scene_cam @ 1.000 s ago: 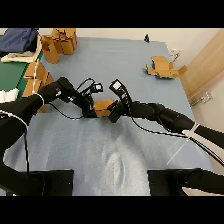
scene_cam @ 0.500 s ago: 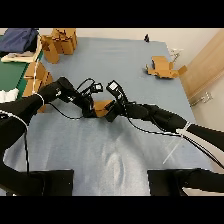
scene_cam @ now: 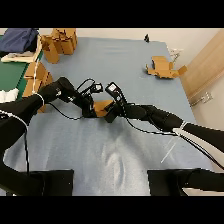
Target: Fold the box.
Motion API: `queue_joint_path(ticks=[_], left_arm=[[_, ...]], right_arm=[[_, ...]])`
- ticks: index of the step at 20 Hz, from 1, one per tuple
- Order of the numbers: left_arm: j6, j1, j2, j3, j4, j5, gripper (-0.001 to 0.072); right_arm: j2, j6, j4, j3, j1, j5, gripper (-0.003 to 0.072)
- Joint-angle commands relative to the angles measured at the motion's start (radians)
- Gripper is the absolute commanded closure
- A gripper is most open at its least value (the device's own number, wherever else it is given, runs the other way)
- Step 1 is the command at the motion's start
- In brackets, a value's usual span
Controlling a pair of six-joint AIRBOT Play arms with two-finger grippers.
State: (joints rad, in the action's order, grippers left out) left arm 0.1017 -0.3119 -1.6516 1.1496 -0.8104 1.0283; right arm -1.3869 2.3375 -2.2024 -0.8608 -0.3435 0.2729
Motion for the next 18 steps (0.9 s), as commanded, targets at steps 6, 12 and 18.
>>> queue_joint_path(ticks=[6,12,18], left_arm=[[0.003,0.0,0.0,0.001,0.002,0.0,0.0492],[0.003,0.0,0.0,0.001,0.002,0.002,0.0492],[0.032,0.002,0.006,0.011,0.002,0.0,0.0493]], right_arm=[[-0.02,-0.027,0.026,0.007,0.0,0.074,0.0685],[0.063,-0.059,0.026,0.006,0.002,-0.082,0.0685],[0.255,-0.064,0.026,0.006,0.108,-0.105,0.0685]])
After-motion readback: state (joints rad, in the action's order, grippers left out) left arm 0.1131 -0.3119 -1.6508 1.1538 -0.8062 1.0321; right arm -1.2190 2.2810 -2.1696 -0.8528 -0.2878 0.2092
